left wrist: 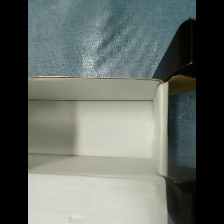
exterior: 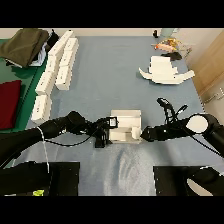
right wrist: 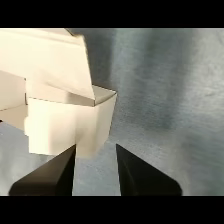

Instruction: Fold the box.

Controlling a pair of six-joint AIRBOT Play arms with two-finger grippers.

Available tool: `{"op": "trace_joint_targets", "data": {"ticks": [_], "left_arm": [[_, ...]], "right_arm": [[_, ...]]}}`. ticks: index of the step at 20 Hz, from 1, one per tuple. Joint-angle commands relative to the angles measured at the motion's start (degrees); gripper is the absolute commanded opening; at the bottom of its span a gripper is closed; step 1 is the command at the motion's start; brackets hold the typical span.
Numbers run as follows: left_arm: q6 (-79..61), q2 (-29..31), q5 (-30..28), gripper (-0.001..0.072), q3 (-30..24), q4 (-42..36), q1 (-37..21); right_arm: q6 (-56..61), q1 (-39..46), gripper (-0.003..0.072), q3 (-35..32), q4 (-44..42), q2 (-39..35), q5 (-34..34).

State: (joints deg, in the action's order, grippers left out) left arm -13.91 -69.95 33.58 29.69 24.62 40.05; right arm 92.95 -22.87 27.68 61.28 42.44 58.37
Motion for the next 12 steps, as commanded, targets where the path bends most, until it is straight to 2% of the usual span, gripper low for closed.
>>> {"op": "trace_joint_targets", "data": {"ticks": [1,8,10,12], "left_arm": [[0.0,0.0,0.0,0.0509,0.0,0.0,0.0],[0.0,0.0,0.0,0.0509,0.0,0.0,0.0],[0.0,0.0,0.0,0.0509,0.0,0.0,0.0],[0.0,0.0,0.0,0.0509,0.0,0.0,0.0]], "right_arm": [[-0.4,0.0,0.0379,0.3,-0.7,0.4,-1.8],[-1.5,-0.7,0.0377,1.6,-1.0,6.6,-3.6],[-0.7,-2.5,0.0376,4.1,1.9,8.1,-3.6],[5.7,-5.8,0.0375,6.7,6.8,9.9,-3.2]]}}
